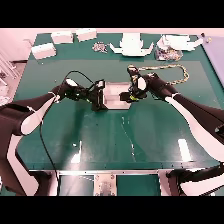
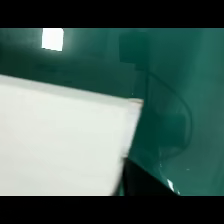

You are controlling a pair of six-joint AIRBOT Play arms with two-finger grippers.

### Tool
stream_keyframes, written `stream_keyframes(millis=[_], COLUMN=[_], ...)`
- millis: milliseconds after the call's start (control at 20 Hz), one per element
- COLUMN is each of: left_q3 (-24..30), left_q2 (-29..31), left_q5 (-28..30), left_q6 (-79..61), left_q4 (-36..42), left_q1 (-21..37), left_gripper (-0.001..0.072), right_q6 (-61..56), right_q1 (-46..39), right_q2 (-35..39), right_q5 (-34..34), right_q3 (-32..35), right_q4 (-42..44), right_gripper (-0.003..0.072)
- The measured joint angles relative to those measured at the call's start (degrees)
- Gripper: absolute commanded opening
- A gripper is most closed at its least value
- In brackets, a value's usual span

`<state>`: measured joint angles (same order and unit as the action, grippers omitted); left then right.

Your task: Fold the box and place the chain.

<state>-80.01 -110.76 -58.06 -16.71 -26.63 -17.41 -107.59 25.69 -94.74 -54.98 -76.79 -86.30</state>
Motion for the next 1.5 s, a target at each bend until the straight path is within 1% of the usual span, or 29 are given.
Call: stream_keyframes(millis=[150, 300, 350, 700, 850, 1100, 1150, 1250, 1350, 1500], left_q3=[0.00, 0.00, 0.00, 0.02, 0.00, 0.00, 0.00, 0.00, 0.00, 0.00], left_q2=[0.00, -0.02, -0.02, -0.04, -0.04, -0.04, -0.04, -0.04, -0.04, -0.04], left_q5=[0.04, 0.24, 0.22, -0.04, -0.04, -0.04, -0.04, -0.04, -0.04, -0.04], left_q6=[0.09, 0.15, 0.15, 0.13, 0.15, 0.17, 0.17, 0.17, 0.17, 0.20], left_q4=[0.11, 0.31, 0.31, 0.20, 0.17, 0.13, 0.13, 0.13, 0.13, 0.13], left_q1=[0.00, -0.07, -0.07, -0.11, -0.11, -0.11, -0.11, -0.11, -0.11, -0.11], left_gripper=[0.0469, 0.0469, 0.0469, 0.0469, 0.0469, 0.0469, 0.0469, 0.0469, 0.0469, 0.0469], right_q6=[-0.26, -1.42, -1.84, -2.91, -2.93, -1.95, -0.66, 3.13, 8.50, 22.71], right_q1=[-0.11, -0.11, -0.11, -0.13, -0.15, -1.14, -2.01, -4.72, -8.50, -14.95], right_q2=[0.50, 1.57, 1.97, 4.39, 6.54, 11.28, 11.76, 12.44, 12.70, 12.26], right_q5=[-0.02, 0.24, 0.39, 0.22, 0.15, 0.22, 0.76, 3.61, 8.61, 15.63], right_q3=[-0.11, -0.22, -0.24, -0.26, -0.26, -0.26, -0.22, 0.46, 1.57, 2.58], right_q4=[-0.22, -1.60, -2.19, -6.12, -8.48, -17.57, -18.97, -20.63, -19.67, -11.76], right_gripper=[0.0226, 0.0359, 0.0382, 0.0385, 0.0384, 0.0369, 0.0355, 0.0352, 0.0352, 0.0352])
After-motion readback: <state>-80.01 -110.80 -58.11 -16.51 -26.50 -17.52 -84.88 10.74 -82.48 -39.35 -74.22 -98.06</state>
